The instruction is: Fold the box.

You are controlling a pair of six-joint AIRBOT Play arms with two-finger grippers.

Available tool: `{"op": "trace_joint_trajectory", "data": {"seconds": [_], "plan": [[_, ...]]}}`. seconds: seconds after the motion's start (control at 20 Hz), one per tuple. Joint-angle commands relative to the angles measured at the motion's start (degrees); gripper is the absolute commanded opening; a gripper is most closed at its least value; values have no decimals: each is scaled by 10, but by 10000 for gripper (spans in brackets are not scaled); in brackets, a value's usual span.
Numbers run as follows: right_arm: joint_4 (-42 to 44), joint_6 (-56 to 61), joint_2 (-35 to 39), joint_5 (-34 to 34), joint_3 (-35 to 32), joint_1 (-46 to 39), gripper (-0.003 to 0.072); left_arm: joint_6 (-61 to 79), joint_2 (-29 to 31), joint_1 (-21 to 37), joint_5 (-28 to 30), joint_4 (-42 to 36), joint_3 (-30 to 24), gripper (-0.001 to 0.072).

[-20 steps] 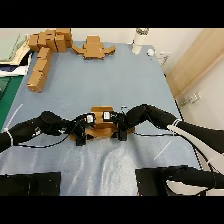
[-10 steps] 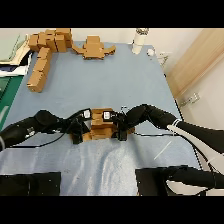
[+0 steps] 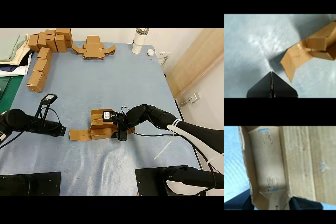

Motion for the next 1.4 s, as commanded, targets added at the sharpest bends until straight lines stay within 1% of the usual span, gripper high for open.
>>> {"op": "trace_joint_trajectory", "data": {"seconds": [0.0,0.2,0.35,0.45,0.65,0.75,0.85,0.95,1.0,1.05,1.1,1.3,1.35], "plan": [[0,0,0,0,0,0,513,-90,-26,0,5,-35,-33,11],[0,0,0,0,0,0,514,15,-77,-76,72,-160,-42,11],[0,0,0,0,0,0,514,25,-93,-132,130,-192,-41,11],[0,0,0,0,0,0,514,24,-93,-153,137,-195,-35,11],[0,0,0,0,0,0,514,24,-92,-168,123,-229,-31,11],[0,0,0,0,0,0,514,23,-83,-167,115,-225,-20,10],[0,0,0,0,0,0,514,14,-69,-156,119,-220,-9,10],[0,0,0,0,0,0,513,9,-67,-139,118,-219,3,14],[0,0,0,0,0,0,514,9,-67,-135,123,-221,9,181],[0,0,0,0,0,0,513,2,-68,-135,130,-221,14,382],[0,0,0,0,0,0,513,3,-69,-135,131,-220,22,342],[0,0,0,0,0,0,514,-7,-71,-135,129,-221,38,345],[0,0,0,0,0,0,514,-8,-75,-136,124,-221,39,356]]}}
